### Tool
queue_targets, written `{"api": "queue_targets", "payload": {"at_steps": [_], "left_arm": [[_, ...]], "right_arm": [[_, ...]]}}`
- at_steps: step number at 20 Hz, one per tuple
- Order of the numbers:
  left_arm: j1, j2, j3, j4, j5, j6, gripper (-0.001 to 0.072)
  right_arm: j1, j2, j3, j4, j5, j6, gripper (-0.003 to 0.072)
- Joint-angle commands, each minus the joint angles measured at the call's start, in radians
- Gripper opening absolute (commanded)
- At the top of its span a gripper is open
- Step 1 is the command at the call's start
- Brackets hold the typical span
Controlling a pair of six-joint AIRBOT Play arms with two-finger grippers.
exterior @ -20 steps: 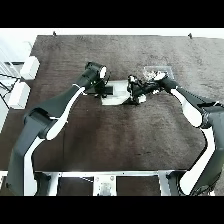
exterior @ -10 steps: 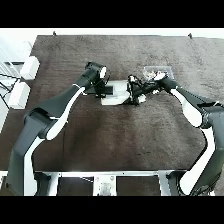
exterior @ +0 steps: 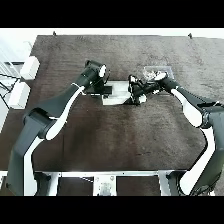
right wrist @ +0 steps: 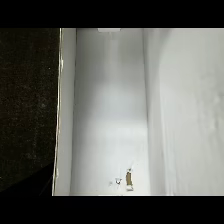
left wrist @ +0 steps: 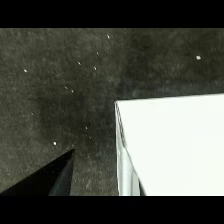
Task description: Fold the box and place the chain.
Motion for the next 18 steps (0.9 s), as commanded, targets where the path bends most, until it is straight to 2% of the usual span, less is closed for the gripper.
{"api": "queue_targets", "payload": {"at_steps": [1, 3, 4, 12, 15, 17, 18], "left_arm": [[0.0, 0.019, 0.005, -0.018, -0.011, 0.033, 0.0434], [0.0, 0.043, 0.005, -0.018, -0.013, 0.059, 0.0451], [0.0, 0.058, 0.003, -0.02, -0.015, 0.078, 0.0563], [0.002, 0.235, -0.008, 0.012, -0.033, 0.344, 0.0566], [0.039, 0.285, -0.037, -0.003, -0.014, 0.477, 0.0564], [0.074, 0.299, -0.06, -0.04, -0.005, 0.703, 0.0563], [0.097, 0.299, -0.077, -0.107, -0.003, 0.88, 0.0563]], "right_arm": [[0.001, 0.0, 0.0, 0.004, 0.002, 0.002, 0.0494], [0.001, 0.0, 0.0, 0.004, 0.002, 0.002, 0.0495], [0.001, 0.0, 0.0, 0.004, 0.002, 0.002, 0.0495], [0.001, 0.0, 0.0, 0.004, 0.002, 0.002, 0.0494], [0.001, 0.0, 0.0, 0.004, 0.002, 0.002, 0.0494], [0.001, 0.0, 0.0, 0.004, 0.002, 0.002, 0.0495], [0.001, 0.0, 0.0, 0.004, 0.002, 0.002, 0.0494]]}}
